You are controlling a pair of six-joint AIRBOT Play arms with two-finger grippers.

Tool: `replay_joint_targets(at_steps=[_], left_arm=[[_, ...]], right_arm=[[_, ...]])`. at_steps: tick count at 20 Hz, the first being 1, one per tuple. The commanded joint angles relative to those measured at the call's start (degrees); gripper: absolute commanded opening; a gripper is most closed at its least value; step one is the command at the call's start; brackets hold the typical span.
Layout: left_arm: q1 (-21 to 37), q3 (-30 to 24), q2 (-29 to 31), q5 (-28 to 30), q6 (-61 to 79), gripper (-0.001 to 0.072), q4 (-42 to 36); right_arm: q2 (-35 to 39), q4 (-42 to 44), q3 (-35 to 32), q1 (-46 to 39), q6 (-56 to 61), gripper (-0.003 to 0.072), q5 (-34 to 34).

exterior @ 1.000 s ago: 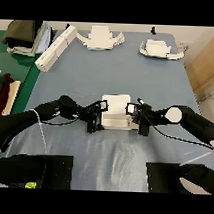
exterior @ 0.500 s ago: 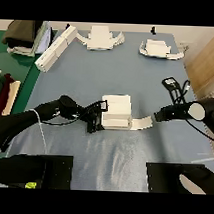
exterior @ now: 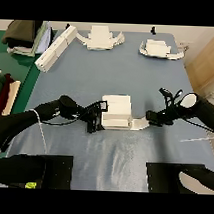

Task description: Fold the box.

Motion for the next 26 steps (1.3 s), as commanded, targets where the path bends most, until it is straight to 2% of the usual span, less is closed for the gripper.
replay_joint_targets(at_steps=[1,8,9,10,12,13,14,15,19,20,23,24,26], left_arm=[[0.0,0.02,-0.02,0.0,-0.02,0.0482,-0.02],[0.0,0.02,-0.02,0.0,-0.02,0.0482,-0.02],[0.0,0.02,-0.02,-0.02,-0.02,0.0483,-0.02],[0.0,0.02,-0.02,0.0,-0.02,0.0482,-0.02],[0.0,0.02,-0.02,0.0,-0.02,0.0482,0.0],[0.0,0.02,-0.02,0.0,-0.02,0.0482,-0.02],[0.0,0.02,-0.02,-0.02,-0.02,0.0482,-0.02],[0.0,0.02,-0.02,0.0,-0.02,0.0482,-0.02],[0.0,0.02,-0.02,0.0,-0.02,0.0482,-0.02],[0.0,0.02,-0.02,0.0,-0.02,0.0482,-0.02],[0.0,0.02,-0.02,0.0,-0.02,0.0482,0.0],[0.0,0.02,-0.02,-0.02,-0.02,0.0482,-0.02],[0.0,0.02,-0.02,0.0,-0.02,0.0482,-0.02]], right_arm=[[-1.51,6.34,-0.02,1.77,-2.75,0.0006,0.66],[-1.07,12.9,0.0,5.09,-6.64,0.0011,1.07],[-0.35,14.43,0.11,5.25,-7.48,0.0111,1.05],[0.68,14.36,0.59,5.49,-7.43,0.017,1.05],[2.93,11.76,1.68,5.49,-7.06,0.0171,0.98],[3.74,9.57,2.21,5.49,-5.99,0.0204,1.03],[4.24,7.74,2.58,5.49,-4.7,0.0371,1.11],[4.24,7.37,2.6,5.49,-4.11,0.0432,1.38],[3.23,9.35,2.58,7.17,-4.22,0.0432,0.48],[2.84,9.77,2.58,8.24,-4.24,0.048,-0.76],[0.83,9.42,2.6,11.8,-4.15,0.049,-4.72],[0.02,7.78,2.8,12.85,-3.74,0.0489,-6.6],[-1.79,-1.09,5.18,14.67,2.21,0.0488,-7.93]])
